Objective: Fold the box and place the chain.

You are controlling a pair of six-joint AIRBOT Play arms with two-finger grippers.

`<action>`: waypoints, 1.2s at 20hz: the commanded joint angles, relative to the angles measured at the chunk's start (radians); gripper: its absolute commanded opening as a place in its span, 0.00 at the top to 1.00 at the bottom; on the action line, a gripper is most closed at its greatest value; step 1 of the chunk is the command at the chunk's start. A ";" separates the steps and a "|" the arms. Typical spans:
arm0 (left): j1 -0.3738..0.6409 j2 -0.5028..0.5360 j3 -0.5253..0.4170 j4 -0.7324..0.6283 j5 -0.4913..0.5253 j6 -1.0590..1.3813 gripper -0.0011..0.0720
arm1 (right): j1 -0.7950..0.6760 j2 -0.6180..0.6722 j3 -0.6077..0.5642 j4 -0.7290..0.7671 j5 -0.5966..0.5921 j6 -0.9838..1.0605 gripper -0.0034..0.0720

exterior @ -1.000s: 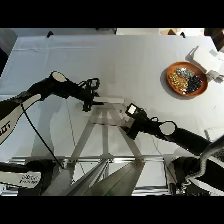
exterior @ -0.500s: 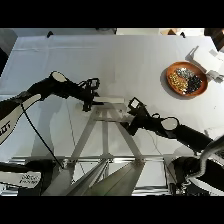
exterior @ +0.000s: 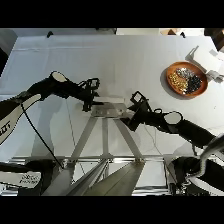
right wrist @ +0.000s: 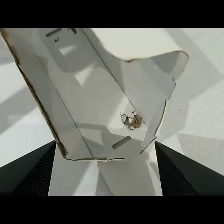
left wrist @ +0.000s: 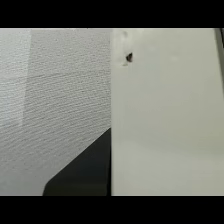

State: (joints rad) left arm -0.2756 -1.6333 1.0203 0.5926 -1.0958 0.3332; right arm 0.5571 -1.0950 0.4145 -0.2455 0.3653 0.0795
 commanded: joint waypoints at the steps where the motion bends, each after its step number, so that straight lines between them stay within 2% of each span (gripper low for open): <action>1: 0.000 -0.001 0.000 0.000 0.000 0.000 0.97 | -0.005 0.000 0.008 -0.109 0.014 -0.002 0.02; 8: 0.000 -0.001 0.000 0.000 0.000 0.000 0.97 | -0.006 -0.021 0.062 -0.218 -0.023 -0.011 0.02; 11: 0.000 -0.001 0.000 0.000 0.000 0.000 0.97 | -0.048 -0.072 0.107 -0.229 0.024 -0.014 0.02; 14: 0.000 -0.001 0.000 0.000 0.000 0.000 0.97 | -0.073 -0.125 0.152 -0.228 0.164 -0.109 0.02; 16: 0.000 -0.001 0.000 0.000 0.000 0.000 0.97 | -0.073 -0.143 0.169 -0.214 0.210 -0.175 0.02; 20: 0.000 -0.001 0.000 0.000 0.000 0.000 0.97 | -0.073 -0.191 0.182 -0.206 0.223 -0.206 0.02; 24: 0.000 -0.001 0.000 0.000 0.000 0.000 0.97 | -0.073 -0.219 0.184 -0.132 0.221 -0.274 0.02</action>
